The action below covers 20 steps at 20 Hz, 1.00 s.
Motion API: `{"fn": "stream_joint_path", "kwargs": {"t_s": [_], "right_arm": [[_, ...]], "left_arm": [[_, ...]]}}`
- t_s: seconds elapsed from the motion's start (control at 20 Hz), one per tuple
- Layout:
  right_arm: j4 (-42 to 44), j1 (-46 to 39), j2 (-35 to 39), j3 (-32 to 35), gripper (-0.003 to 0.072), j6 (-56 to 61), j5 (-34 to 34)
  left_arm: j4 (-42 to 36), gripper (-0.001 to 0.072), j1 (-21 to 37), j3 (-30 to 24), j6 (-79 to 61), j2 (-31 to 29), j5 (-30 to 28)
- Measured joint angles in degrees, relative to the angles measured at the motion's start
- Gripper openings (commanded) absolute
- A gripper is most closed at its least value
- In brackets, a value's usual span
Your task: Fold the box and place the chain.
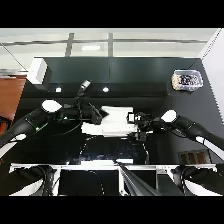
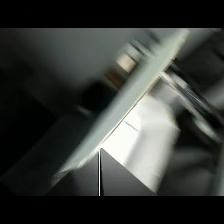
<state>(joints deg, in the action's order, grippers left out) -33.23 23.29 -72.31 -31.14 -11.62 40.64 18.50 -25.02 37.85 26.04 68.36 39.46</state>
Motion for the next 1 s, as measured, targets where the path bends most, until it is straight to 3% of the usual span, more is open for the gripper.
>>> {"fn": "stream_joint_path", "kwargs": {"t_s": [0.25, 0.6, 0.75, 0.95, 1.0], "right_arm": [[0.0, 0.0, 0.0, 0.0, 0.0416, 0.0, 0.22], [-0.09, 0.0, 0.0, 0.0, 0.0417, -0.07, 0.39], [0.0, 0.0, 0.0, 0.0, 0.0416, 0.02, 0.39], [0.04, 0.0, 0.0, 0.0, 0.0417, 0.04, 0.35], [0.02, 0.0, 0.0, 0.0, 0.0416, 0.04, 0.35]], "left_arm": [[4.0, 0.0025, 0.46, 0.04, -0.15, 4.57, -2.89], [7.15, 0.0025, 0.59, 1.05, 1.09, 9.05, 1.99], [10.51, 0.0025, 1.55, 3.82, 1.29, 8.46, 4.7], [17.33, 0.0031, 6.43, 7.13, 1.84, 3.5, 12.22], [19.98, 0.0079, 8.04, 7.19, 1.09, 2.01, 14.58]]}}
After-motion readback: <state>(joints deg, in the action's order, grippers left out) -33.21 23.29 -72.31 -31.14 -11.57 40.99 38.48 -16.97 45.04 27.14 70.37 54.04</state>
